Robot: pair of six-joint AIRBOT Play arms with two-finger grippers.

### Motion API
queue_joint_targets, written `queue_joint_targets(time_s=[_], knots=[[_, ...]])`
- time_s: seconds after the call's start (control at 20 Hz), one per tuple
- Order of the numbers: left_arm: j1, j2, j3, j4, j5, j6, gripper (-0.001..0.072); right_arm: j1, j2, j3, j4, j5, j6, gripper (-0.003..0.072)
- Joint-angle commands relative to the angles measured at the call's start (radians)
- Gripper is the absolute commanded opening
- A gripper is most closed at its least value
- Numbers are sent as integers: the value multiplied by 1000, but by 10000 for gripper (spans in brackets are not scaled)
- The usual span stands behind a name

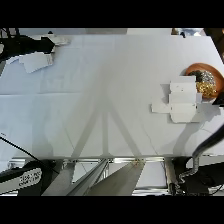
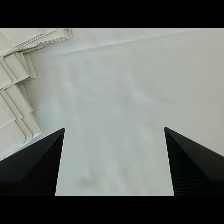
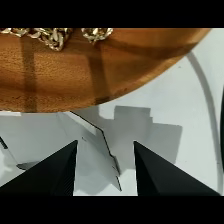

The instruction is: Fold the box and place the chain.

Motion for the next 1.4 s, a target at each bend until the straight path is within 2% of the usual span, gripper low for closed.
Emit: queue_joint_targets(time_s=[0.0,0.1,0.15,0.25,0.3,0.4,0.7,0.95,1.15,1.35], knots=[[0,1,1,0,0,0,695,-2,-29,1,55,44,-59,324],[0,1,1,0,0,0,695,-2,-32,1,111,53,-95,315],[0,1,1,0,0,1,695,-2,-32,1,146,57,-94,284],[0,1,1,0,0,0,695,-2,-32,1,174,74,-94,173],[0,1,1,0,0,0,695,-2,-32,1,171,80,-94,146],[0,1,1,0,0,0,695,-2,-32,1,167,86,-94,13],[0,1,1,0,0,0,695,-2,-32,0,187,187,-155,14],[0,1,1,0,0,0,695,39,-32,0,404,216,-167,14],[0,1,1,0,0,0,695,168,-25,0,589,232,-221,14],[0,1,1,0,0,0,695,361,6,0,624,195,-237,14]])
